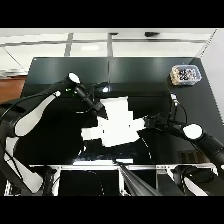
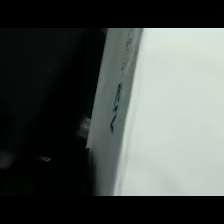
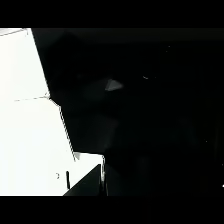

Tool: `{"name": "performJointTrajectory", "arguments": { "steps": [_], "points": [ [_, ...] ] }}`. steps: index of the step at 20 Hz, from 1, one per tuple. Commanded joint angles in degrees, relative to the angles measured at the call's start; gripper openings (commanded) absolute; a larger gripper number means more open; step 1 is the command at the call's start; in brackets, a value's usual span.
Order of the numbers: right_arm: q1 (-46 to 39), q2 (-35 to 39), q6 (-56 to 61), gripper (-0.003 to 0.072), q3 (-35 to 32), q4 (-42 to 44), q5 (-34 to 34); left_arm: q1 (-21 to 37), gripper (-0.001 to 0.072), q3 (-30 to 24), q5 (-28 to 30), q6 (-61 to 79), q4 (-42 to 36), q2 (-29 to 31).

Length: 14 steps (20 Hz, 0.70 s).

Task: Fold the box and place the chain.

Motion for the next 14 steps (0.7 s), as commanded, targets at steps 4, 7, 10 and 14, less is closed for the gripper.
{"name": "performJointTrajectory", "arguments": {
  "steps": [4,7,10,14],
  "points": [
    [0.0,0.0,0.1,0.046,0.1,0.3,0.5,0.0,0.0024,4.0,-1.8,3.4,1.7,-0.7],
    [-2.1,0.1,-0.2,0.0637,3.5,-4.5,7.6,0.0,0.0023,5.2,-2.6,2.0,2.3,0.4],
    [-5.7,0.1,-0.2,0.0636,10.3,-16.3,18.5,-0.8,0.0021,2.6,-2.6,3.4,2.5,4.9],
    [-7.5,0.1,-1.9,0.0636,15.4,-31.3,21.8,-2.1,0.0022,-11.1,10.6,14.4,2.1,20.2]
  ]
}}
